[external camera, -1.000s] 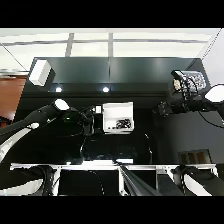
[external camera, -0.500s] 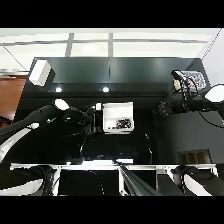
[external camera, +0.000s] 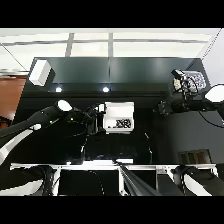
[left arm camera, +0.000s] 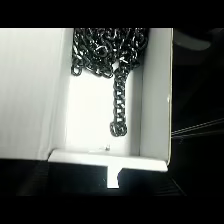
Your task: Fold the box and place the chain.
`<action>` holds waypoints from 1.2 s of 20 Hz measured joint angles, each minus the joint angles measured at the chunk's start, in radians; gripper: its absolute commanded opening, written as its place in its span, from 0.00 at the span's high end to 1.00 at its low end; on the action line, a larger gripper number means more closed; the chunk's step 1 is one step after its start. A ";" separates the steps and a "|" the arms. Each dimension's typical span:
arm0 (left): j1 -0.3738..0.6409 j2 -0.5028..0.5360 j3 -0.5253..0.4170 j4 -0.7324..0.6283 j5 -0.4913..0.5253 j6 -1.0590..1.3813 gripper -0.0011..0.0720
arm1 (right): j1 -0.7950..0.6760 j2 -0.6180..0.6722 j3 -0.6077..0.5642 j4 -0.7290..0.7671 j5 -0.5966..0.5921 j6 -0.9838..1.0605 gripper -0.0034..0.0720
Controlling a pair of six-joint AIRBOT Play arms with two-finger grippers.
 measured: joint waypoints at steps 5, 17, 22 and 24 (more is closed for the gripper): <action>-0.016 0.000 0.001 0.000 0.026 0.007 0.45 | 0.000 0.000 0.000 0.000 -0.009 0.000 0.45; -0.019 0.000 0.001 0.000 0.035 0.011 0.45 | 0.118 -0.159 0.085 0.105 -0.361 0.031 0.02; -0.019 0.000 0.001 0.000 0.037 0.012 0.45 | 0.151 -0.298 0.158 0.162 -0.331 -0.008 0.02; -0.019 0.000 0.001 0.000 0.037 0.012 0.45 | 0.161 -0.317 0.169 0.182 -0.285 -0.056 0.02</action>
